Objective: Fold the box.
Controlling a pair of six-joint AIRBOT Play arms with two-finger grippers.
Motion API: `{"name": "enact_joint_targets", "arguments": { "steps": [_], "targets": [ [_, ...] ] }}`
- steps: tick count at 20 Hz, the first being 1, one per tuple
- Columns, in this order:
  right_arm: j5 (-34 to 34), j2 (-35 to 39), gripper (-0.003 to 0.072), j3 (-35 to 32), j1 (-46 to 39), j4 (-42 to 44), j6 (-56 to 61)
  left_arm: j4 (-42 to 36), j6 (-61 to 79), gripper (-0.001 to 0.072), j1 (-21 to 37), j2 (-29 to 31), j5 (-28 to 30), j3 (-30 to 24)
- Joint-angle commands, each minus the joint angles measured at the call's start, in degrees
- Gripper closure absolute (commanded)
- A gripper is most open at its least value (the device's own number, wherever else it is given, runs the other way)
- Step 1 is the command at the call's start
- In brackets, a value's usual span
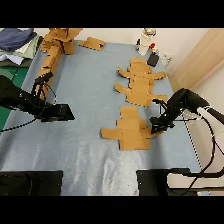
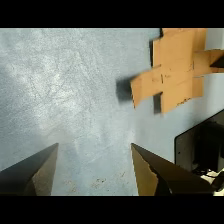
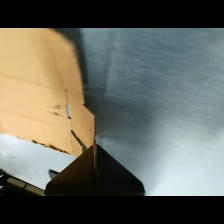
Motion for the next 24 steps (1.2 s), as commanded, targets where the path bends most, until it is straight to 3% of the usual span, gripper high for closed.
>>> {"name": "enact_joint_targets", "arguments": {
  "steps": [1,4,5,9,14,17,21,24],
  "targets": [
    [-2.8,0.8,0.0684,0.0,1.3,11.2,-3.9,-0.2,0.0,0.0,0.1,0.0,-0.3,0.0],
    [-1.8,4.9,0.0685,-1.3,6.8,23.3,-7.4,-0.2,1.8,0.0006,0.5,-0.1,-0.6,0.0],
    [0.7,7.1,0.0685,-2.9,9.5,25.6,-8.2,-0.1,1.8,0.0099,1.3,-0.4,-1.5,0.0],
    [14.2,16.4,0.0685,-14.0,23.4,26.9,-8.8,0.2,3.3,0.011,4.4,-2.3,-4.5,0.0],
    [28.5,25.3,0.0686,-26.6,35.4,29.2,-8.7,0.4,8.4,0.011,4.3,-2.7,0.7,-0.2],
    [30.5,28.6,0.0685,-28.0,39.4,28.9,-7.2,0.7,8.8,0.011,4.3,-2.9,0.9,-1.7],
    [31.1,29.7,0.0685,-28.0,41.3,28.6,-6.9,0.4,9.7,0.0109,4.3,-4.9,3.4,-8.5],
    [31.2,29.7,0.0685,-28.0,41.4,28.5,-6.7,-7.8,18.2,0.0109,4.3,-8.4,6.5,-11.4]
  ]
}}
